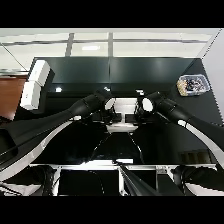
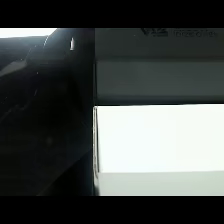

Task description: Fold the box and place the chain.

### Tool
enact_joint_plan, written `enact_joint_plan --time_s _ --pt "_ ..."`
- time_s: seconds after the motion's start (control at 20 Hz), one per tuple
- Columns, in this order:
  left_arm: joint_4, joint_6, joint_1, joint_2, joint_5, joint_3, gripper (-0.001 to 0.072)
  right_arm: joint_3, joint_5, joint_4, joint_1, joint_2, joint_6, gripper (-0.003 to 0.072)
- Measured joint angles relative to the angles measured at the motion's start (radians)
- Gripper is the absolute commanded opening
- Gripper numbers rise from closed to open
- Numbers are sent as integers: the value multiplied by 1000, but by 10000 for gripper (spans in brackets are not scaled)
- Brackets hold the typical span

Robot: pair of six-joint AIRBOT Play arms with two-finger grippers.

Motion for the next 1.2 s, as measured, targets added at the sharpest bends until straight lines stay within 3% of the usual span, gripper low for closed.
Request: enact_joint_plan --time_s 0.05,0.1,0.15,0.95,1.05,1.2 --pt "0 0 0 0 0 0 28 0 1 -1 0 0 2 18" --pt "2 0 0 0 0 0 28 0 2 -1 0 -1 5 141" --pt "6 5 0 0 5 0 28 0 5 -3 0 -2 4 204" --pt "4 1 0 0 -2 0 28 82 88 -12 22 -51 69 199" --pt "4 1 0 0 -2 0 28 85 100 -12 26 -62 76 158" --pt "4 1 0 0 -2 0 28 89 111 -17 28 -70 82 158"
